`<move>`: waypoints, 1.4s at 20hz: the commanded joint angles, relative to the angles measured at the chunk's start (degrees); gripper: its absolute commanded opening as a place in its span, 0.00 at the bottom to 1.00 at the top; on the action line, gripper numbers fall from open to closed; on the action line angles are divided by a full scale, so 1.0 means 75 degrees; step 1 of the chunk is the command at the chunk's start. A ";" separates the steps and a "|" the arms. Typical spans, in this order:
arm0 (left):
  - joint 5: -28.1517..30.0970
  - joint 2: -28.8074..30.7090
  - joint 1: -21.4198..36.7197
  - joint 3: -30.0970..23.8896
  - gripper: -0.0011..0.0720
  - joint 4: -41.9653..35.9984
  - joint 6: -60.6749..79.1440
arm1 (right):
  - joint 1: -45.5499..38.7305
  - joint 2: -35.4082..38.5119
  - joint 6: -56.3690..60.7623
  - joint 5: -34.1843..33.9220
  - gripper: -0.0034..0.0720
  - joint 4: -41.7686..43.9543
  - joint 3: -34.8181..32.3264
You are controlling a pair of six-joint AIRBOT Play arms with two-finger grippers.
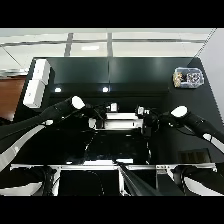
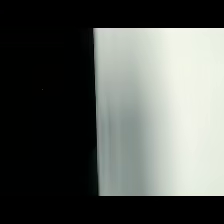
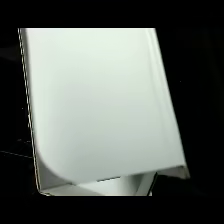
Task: Fold the box and place the chain.
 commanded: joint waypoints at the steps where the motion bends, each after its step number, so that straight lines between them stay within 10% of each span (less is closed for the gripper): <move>1: 0.0017 -0.0003 0.0006 -0.0006 0.05 0.0003 -0.0003 | -0.0026 -0.0114 -0.0093 0.0061 0.99 -0.0166 0.0085; 28: 0.0023 -0.0003 0.0006 -0.0006 0.05 0.0003 0.0000 | 0.0181 -0.0577 0.0050 0.0000 0.99 -0.0676 0.0434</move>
